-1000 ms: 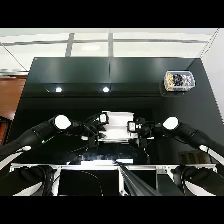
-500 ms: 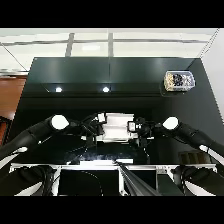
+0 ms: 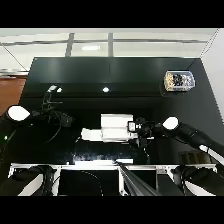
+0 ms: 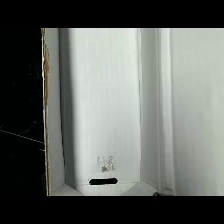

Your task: Fold the box and place the chain.

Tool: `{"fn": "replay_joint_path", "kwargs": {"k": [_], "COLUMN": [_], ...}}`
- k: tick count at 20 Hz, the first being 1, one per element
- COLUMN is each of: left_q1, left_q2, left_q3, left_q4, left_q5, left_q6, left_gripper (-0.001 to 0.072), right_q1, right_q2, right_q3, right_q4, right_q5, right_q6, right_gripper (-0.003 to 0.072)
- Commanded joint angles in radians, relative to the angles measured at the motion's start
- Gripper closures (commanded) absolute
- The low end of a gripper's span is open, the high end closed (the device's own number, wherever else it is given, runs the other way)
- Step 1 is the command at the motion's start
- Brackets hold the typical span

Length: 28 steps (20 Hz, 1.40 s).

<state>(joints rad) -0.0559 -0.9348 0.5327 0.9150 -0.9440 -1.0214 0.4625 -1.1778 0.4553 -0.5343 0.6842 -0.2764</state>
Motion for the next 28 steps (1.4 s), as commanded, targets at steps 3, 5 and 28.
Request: {"fn": "replay_joint_path", "kwargs": {"k": [3,5,28], "left_q1": [0.11,0.105,-0.117], "left_q2": [-0.196,-0.269,-0.34], "left_q3": [-0.062,-0.086,-0.055], "left_q4": [-0.117,-0.267,-0.533], "left_q5": [-0.196,-0.19,-0.192], "left_q6": [-0.242,-0.138,0.229], "left_gripper": [0.0681,0.0681,0.0087], "right_q1": [0.001,0.001,0.001], "right_q2": [0.0,0.0,0.0], "right_q3": [-0.001,-0.001,-0.001], "right_q4": [0.0,0.0,0.0], "right_q5": [0.0,0.0,0.0], "right_q6": [0.0,0.0,0.0], "right_gripper": [0.0555,0.0555,0.0554]}}
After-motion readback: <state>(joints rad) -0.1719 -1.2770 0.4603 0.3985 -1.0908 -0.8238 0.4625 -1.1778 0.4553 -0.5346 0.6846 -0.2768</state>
